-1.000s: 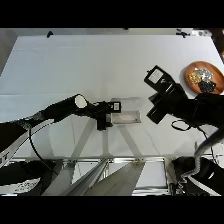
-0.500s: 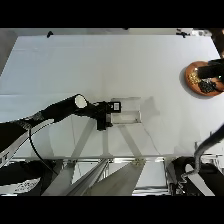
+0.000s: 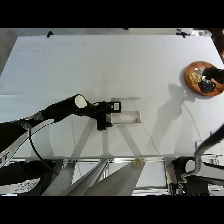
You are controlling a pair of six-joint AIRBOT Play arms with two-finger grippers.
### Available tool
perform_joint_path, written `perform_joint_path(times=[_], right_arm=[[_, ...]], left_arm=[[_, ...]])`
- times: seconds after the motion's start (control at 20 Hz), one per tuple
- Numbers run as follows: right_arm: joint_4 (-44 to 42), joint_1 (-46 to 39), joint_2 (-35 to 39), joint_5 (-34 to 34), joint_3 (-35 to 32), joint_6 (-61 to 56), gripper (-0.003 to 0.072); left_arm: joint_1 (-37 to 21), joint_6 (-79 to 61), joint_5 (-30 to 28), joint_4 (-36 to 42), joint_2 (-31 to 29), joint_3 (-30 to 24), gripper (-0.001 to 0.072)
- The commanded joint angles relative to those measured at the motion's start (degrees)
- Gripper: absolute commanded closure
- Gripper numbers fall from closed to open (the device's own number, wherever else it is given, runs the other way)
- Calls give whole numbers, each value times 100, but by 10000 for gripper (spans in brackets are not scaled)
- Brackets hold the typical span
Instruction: Fold the box and place the chain.
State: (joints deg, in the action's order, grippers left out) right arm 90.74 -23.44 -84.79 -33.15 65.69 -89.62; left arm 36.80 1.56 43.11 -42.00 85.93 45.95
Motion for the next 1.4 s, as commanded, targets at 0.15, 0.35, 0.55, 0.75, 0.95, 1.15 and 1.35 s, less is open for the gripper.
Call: perform_joint_path(times=[0.15, 0.35, 0.55, 0.75, 0.95, 1.15, 1.35], right_arm=[[-896, -44, -1530, -839, 1539, 24, 341], [-898, -44, -1703, -997, 1541, 28, 342], [-988, -44, -1867, -1281, 1539, 31, 355], [-1014, -44, -1873, -1366, 1541, 33, 672], [-1014, -44, -1495, -1379, 1541, 168, 672], [-1023, -44, -662, -1554, 1541, 341, 672], [-1073, -44, 304, -2291, 1539, 857, 673]], left_arm=[[0, -2, 0, 0, -4, 0, 274], [0, 0, 0, 0, -4, 0, 274], [0, -2, 0, 0, -4, 0, 274], [0, 0, 0, 0, -4, 0, 274], [0, -2, 0, 0, -4, 0, 274], [0, 0, 0, -2, -4, 0, 274], [0, -2, 0, 0, -4, 0, 274]])
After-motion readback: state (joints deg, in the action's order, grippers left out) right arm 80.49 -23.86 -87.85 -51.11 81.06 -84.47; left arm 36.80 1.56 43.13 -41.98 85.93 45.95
